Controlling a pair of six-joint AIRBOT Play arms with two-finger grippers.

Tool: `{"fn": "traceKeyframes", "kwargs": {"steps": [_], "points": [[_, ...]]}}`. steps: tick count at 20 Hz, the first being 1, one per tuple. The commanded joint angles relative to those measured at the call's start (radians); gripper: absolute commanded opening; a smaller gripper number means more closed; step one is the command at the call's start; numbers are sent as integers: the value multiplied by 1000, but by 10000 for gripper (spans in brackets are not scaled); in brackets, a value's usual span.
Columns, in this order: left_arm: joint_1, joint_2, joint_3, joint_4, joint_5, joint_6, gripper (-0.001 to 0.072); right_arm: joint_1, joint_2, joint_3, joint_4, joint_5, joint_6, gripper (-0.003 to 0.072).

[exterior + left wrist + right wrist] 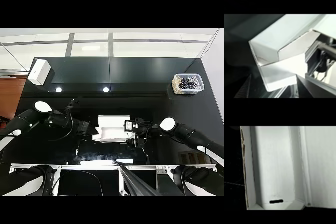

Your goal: Fold the box and place the chain.

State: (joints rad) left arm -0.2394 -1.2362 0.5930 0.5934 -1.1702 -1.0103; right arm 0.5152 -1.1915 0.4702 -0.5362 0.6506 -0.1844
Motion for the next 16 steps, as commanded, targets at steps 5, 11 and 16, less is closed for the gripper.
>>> {"fn": "traceKeyframes", "kwargs": {"steps": [5, 11, 16], "points": [[-148, 3, 77, 61, 54, -179, 615, 1, -1, 0, 0, 0, 0, 236], [-209, 3, 123, 146, 74, -382, 437, 1, -1, 0, 0, 0, 0, 236], [-267, 3, 148, 274, 127, -511, 437, 1, -1, 0, 0, 0, 0, 236]]}}
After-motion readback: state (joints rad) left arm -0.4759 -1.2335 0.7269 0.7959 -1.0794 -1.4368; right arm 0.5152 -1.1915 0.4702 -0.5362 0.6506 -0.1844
